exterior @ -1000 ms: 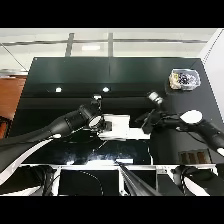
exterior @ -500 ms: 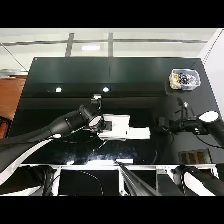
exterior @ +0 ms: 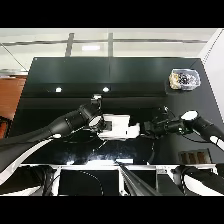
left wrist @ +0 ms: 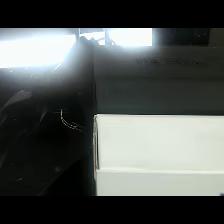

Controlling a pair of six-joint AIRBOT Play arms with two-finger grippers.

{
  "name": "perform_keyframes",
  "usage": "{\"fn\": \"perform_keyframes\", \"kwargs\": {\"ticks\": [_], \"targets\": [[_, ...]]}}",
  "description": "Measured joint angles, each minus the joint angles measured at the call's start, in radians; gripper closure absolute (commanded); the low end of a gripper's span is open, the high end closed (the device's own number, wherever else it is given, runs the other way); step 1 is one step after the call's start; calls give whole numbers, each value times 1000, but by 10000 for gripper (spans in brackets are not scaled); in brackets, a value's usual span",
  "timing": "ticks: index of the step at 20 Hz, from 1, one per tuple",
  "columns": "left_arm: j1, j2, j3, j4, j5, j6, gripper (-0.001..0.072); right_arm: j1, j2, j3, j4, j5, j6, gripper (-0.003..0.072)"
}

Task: Fold the box and place the chain.

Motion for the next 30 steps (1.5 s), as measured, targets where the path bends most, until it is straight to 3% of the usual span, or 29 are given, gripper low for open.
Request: {"fn": "perform_keyframes", "kwargs": {"ticks": [7,8,9,12,14,16,23,30], "targets": [[0,0,0,0,0,0,683,50,-6,96,31,85,-57,96],[0,0,0,0,0,0,683,68,-6,106,31,82,-50,97],[0,0,0,0,-1,0,683,88,-6,117,29,75,-34,153],[0,0,0,0,-1,0,683,166,-6,159,-4,36,43,153],[0,0,0,0,-1,0,682,231,-6,193,-72,-2,134,154],[0,0,0,0,-1,0,683,301,-6,230,-174,-40,244,253],[0,0,0,0,-1,1,683,502,-7,327,-492,-129,589,253],[0,0,0,0,-1,1,683,591,-18,368,-669,-132,820,257]]}}
